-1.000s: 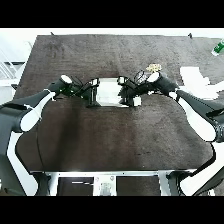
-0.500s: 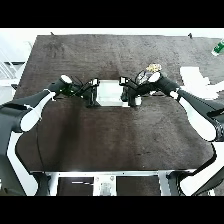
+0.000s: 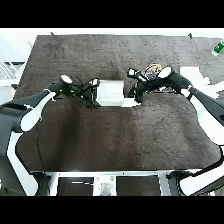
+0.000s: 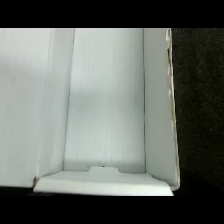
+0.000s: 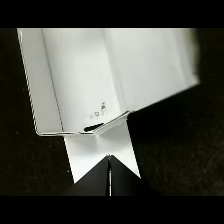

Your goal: Fold the box and place the chain.

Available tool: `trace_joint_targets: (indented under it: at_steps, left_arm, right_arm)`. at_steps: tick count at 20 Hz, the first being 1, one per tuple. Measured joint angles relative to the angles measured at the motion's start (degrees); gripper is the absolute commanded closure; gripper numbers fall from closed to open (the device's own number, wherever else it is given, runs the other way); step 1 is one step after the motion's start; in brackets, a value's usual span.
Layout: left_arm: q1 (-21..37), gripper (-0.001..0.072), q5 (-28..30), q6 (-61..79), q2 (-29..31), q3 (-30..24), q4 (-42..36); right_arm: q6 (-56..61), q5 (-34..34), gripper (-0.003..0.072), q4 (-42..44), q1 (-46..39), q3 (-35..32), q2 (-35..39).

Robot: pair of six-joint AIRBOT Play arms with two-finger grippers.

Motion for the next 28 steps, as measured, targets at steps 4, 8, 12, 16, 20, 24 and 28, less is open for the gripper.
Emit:
trace_joint_targets:
  at_steps: [4, 8, 12, 16, 20, 24, 28]
  left_arm:
    - [0.0, 0.0086, 0.0, 0.0, 0.0, 0.0, 0.0]
    - [0.0, 0.0086, 0.0, 0.0, 0.0, 0.0, 0.0]
    - [0.0, 0.0086, 0.0, 0.0, 0.0, 0.0, 0.0]
    - [0.0, 0.0086, 0.0, 0.0, 0.0, 0.0, 0.0]
    - [0.0, 0.0086, 0.0, 0.0, 0.0, 0.0, 0.0]
    - [0.0, 0.0086, 0.0, 0.0, 0.0, 0.0, 0.0]
    - [0.0, 0.0086, 0.0, 0.0, 0.0, 0.0, 0.0]
  right_arm:
    - [16.5, 0.0, 0.0678, -0.2, -2.8, 0.0, 4.0]
    - [33.1, -0.1, 0.0678, -0.3, -8.0, -0.6, 5.6]
    - [42.8, 0.0, 0.0678, -0.3, -13.0, -3.8, 6.0]
    - [46.2, -1.0, 0.0678, 0.5, -15.1, -9.1, 5.9]
    - [47.3, -2.8, 0.0677, 3.0, -14.6, -12.4, 4.4]
    - [47.5, -4.3, 0.0678, 6.0, -11.8, -13.4, 1.2]
    - [44.3, -6.5, 0.0679, 11.0, -8.0, -13.6, -0.5]
